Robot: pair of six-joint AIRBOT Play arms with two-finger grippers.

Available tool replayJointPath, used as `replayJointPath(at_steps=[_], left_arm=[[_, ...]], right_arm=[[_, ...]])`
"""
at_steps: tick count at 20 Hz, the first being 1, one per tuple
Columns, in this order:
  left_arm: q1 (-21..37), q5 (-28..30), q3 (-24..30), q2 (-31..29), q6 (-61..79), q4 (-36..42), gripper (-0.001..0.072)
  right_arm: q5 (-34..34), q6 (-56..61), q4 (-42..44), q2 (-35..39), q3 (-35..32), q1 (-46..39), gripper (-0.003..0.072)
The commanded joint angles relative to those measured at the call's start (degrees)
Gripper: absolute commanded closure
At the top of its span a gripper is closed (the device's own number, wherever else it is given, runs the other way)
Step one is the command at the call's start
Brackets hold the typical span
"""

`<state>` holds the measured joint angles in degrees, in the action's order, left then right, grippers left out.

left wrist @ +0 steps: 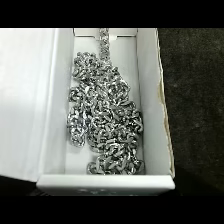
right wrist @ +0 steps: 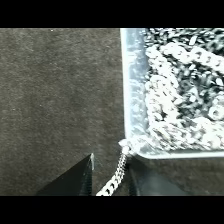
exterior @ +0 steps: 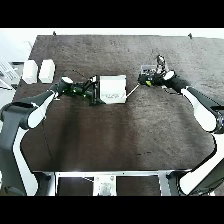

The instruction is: Fold the box and place the chain.

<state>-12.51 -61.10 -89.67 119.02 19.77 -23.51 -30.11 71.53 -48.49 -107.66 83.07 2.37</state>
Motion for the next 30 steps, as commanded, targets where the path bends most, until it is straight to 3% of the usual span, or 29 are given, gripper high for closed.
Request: replayJointPath(at_steps=[1, 3, 7, 11, 16, 19, 25, 30], left_arm=[[0.1, 0.0, 0.0, 0.0, 0.0, 0.0, 0.0179], [0.1, 0.0, 0.0, 0.0, 0.0, 0.0, 0.018], [0.1, 0.1, 0.0, 0.0, 0.0, 0.0, 0.018], [0.1, 0.7, 0.0, 0.0, 0.2, 0.0, 0.018], [0.1, 0.6, 0.0, 0.0, 0.2, 0.0, 0.018], [0.1, 0.6, 0.0, 0.0, 0.2, 0.0, 0.0179], [0.1, 0.6, 0.0, 0.0, 0.2, 0.0, 0.0179], [0.1, 0.6, 0.0, 0.0, 0.2, 0.0, 0.018]], right_arm=[[0.6, -1.9, 1.8, -0.4, 0.4, 0.3, 0.0482], [0.8, -5.6, 1.4, -0.3, 0.4, 0.9, 0.0684], [0.9, -4.1, 1.1, 2.6, 0.4, 1.2, 0.0685], [-2.3, -2.5, -2.4, 16.4, 0.3, 2.0, 0.0686], [-3.0, 11.6, -24.7, 35.9, 0.3, 8.2, 0.0685], [-2.9, 16.5, -34.5, 43.5, 0.4, 14.5, 0.0685], [-0.8, 19.8, -44.5, 48.3, 2.7, 26.7, 0.0685], [2.3, 20.1, -45.2, 47.9, 4.2, 31.7, 0.0685]])
